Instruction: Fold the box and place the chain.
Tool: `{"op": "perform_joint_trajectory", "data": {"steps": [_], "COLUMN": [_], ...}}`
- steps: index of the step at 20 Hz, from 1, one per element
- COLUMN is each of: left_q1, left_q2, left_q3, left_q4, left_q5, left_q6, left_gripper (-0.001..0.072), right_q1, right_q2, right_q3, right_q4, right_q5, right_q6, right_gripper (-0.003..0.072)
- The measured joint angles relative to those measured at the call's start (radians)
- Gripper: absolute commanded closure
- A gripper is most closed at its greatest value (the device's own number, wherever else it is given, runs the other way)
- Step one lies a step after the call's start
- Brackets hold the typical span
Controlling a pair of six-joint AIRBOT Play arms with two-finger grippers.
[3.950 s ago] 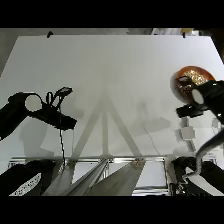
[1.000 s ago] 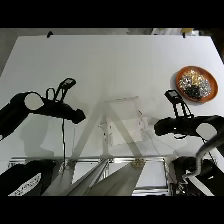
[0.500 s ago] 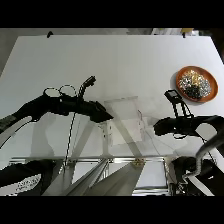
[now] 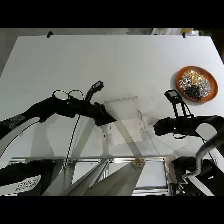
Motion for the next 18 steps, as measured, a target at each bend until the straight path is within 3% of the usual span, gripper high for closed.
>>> {"op": "perform_joint_trajectory", "data": {"steps": [3, 4, 9, 10, 13, 18], "left_q1": [-0.011, -0.012, -0.016, -0.016, -0.016, -0.018], "left_q2": [-0.001, -0.001, 0.000, 0.000, 0.006, 0.053], "left_q3": [0.000, 0.000, 0.001, 0.001, 0.001, 0.001], "left_q4": [0.006, 0.010, 0.018, 0.024, 0.055, 0.130], "left_q5": [0.015, 0.017, 0.036, 0.040, 0.050, 0.059], "left_q6": [0.010, 0.018, 0.086, 0.104, 0.162, 0.261], "left_gripper": [0.0673, 0.0703, 0.0706, 0.0706, 0.0707, 0.0707], "right_q1": [0.000, 0.000, 0.000, 0.000, 0.000, 0.000], "right_q2": [0.000, 0.000, 0.000, 0.000, 0.000, 0.000], "right_q3": [0.000, 0.000, 0.000, 0.000, 0.002, 0.063], "right_q4": [-0.002, -0.002, 0.002, 0.004, 0.031, 0.056], "right_q5": [0.002, 0.002, 0.000, 0.000, 0.000, 0.018], "right_q6": [0.000, 0.000, 0.000, 0.000, -0.003, -0.024], "right_gripper": [0.0664, 0.0664, 0.0660, 0.0615, 0.0375, 0.0356]}}
